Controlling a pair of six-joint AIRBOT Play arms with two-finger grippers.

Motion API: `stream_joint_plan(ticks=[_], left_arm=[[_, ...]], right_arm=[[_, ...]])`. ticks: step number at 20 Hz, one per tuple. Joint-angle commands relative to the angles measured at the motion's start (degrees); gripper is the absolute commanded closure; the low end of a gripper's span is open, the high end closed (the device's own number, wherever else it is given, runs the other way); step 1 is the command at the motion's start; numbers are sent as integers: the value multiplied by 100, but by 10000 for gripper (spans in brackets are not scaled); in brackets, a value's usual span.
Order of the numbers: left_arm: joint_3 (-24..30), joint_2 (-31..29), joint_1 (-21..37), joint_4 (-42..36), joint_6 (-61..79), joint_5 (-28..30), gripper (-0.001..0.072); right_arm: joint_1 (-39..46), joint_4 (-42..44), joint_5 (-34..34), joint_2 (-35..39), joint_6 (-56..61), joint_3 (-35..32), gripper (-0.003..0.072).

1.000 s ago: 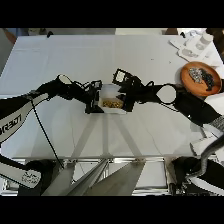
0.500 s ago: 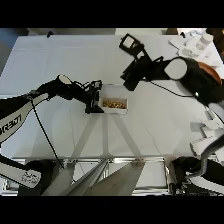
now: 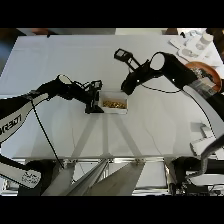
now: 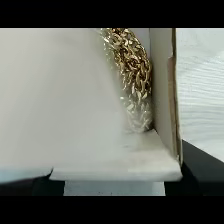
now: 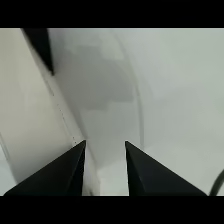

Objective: Fold the box and place the chain.

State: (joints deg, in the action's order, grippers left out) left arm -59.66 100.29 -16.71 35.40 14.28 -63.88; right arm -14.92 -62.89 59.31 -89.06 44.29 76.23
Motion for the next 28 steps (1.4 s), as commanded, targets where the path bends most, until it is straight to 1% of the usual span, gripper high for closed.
stream_joint_plan(ticks=[1, 5, 8, 11, 13, 15, 17, 18, 22, 25, 28], left_arm=[[-4, 0, 7, 2, 0, 2, 373], [-4, 0, 7, 2, 2, 2, 373], [-4, 0, 7, 2, 0, 2, 373], [-4, 0, 7, 2, 0, 2, 373], [-4, 0, 7, 2, 0, 2, 373], [-4, 0, 7, 2, 0, 2, 373], [-4, 0, 7, 2, 0, 2, 373], [-4, 0, 7, 2, 0, 2, 373], [-4, 0, 7, 2, 0, 2, 373], [-4, 0, 7, 2, 2, 2, 373], [-4, 0, 7, 2, 2, 0, 373]], right_arm=[[-131, 81, 428, -107, -483, 31, 344], [-363, 79, 332, -37, -940, -17, 343], [-557, 85, -201, 254, -1303, -293, 328], [-730, 81, -470, 535, -1331, -651, 328], [-800, 83, -772, 741, -1331, -907, 328], [-831, 83, -887, 885, -1335, -1023, 327], [-872, 39, -1005, 942, -1416, -1108, 324], [-885, 15, -1176, 946, -1488, -1193, 306], [-942, -66, -1644, 946, -1631, -1578, 305], [-942, -247, -1996, 946, -1624, -1733, 305], [-942, -286, -1993, 946, -1622, -1733, 305]])
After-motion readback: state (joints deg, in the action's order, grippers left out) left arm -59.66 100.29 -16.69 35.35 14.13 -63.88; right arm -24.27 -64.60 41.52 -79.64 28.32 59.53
